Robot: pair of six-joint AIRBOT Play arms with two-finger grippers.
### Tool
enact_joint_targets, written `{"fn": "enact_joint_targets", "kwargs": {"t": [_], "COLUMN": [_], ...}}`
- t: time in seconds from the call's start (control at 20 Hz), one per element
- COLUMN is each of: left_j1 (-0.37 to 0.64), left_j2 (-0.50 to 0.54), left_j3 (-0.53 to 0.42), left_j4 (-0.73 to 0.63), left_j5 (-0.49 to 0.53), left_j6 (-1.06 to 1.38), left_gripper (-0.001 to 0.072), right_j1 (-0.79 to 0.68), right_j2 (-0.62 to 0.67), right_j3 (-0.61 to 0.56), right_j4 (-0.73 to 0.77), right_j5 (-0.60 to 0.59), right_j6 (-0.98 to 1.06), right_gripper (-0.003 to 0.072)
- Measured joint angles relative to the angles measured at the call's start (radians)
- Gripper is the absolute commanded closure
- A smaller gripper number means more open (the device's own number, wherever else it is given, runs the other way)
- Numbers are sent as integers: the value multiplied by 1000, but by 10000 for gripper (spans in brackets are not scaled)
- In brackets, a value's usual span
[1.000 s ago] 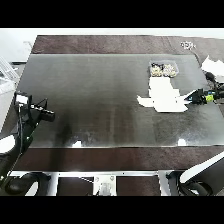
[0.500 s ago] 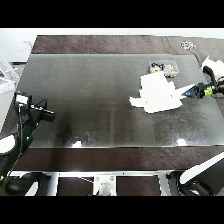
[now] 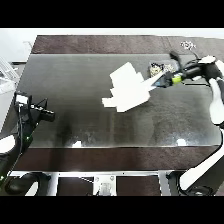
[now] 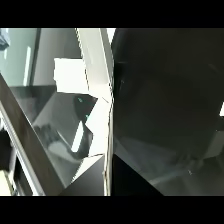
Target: Fold the box and place the chain.
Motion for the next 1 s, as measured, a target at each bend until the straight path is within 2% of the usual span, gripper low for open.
{"fn": "enact_joint_targets", "kwargs": {"t": [0.25,0.4,0.75,1.0], "left_j1": [0,0,0,0], "left_j2": [0,0,0,0], "left_j3": [0,0,0,0], "left_j4": [0,0,0,0], "left_j5": [0,-2,1,-34], "left_j6": [0,0,0,-14], "left_gripper": [687,687,687,687], "right_j1": [196,265,300,277], "right_j2": [5,5,70,132], "right_j3": [-18,-83,-323,-425], "right_j4": [35,44,136,126], "right_j5": [-159,-279,-562,-646], "right_j6": [95,114,17,-54], "right_gripper": [676,676,677,677]}}
